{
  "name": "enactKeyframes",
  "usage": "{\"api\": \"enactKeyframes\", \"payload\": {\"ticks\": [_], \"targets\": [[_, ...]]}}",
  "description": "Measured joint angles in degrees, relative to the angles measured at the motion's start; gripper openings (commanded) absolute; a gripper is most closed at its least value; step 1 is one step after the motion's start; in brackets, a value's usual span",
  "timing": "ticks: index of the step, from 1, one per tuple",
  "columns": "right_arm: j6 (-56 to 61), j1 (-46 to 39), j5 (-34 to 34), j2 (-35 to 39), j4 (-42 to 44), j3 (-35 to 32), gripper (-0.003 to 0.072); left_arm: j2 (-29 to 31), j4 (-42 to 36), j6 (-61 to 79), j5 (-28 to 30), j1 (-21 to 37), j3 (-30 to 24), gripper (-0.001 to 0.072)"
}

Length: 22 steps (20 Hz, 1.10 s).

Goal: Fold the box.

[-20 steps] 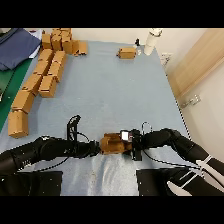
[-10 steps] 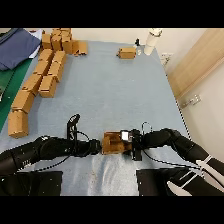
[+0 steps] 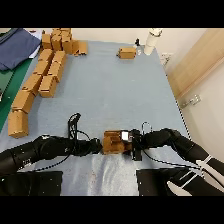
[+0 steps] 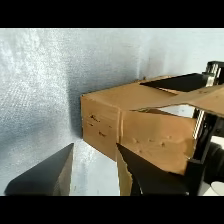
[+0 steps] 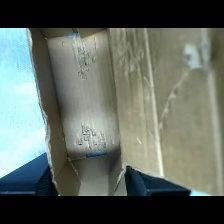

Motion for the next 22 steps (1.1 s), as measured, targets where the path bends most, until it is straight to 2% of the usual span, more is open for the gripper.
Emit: {"api": "enactKeyframes", "payload": {"ticks": [13, 22], "targets": [[0.0, 0.0, 0.0, 0.0, 0.0, 0.0, 0.0496, -0.8, 12.7, -6.0, -7.6, -0.8, 6.1, 0.0433], [0.0, 0.0, 0.0, 0.0, 0.0, 0.0, 0.0496, -9.9, 19.3, -13.2, -11.8, -5.0, 15.3, 0.0433]]}}
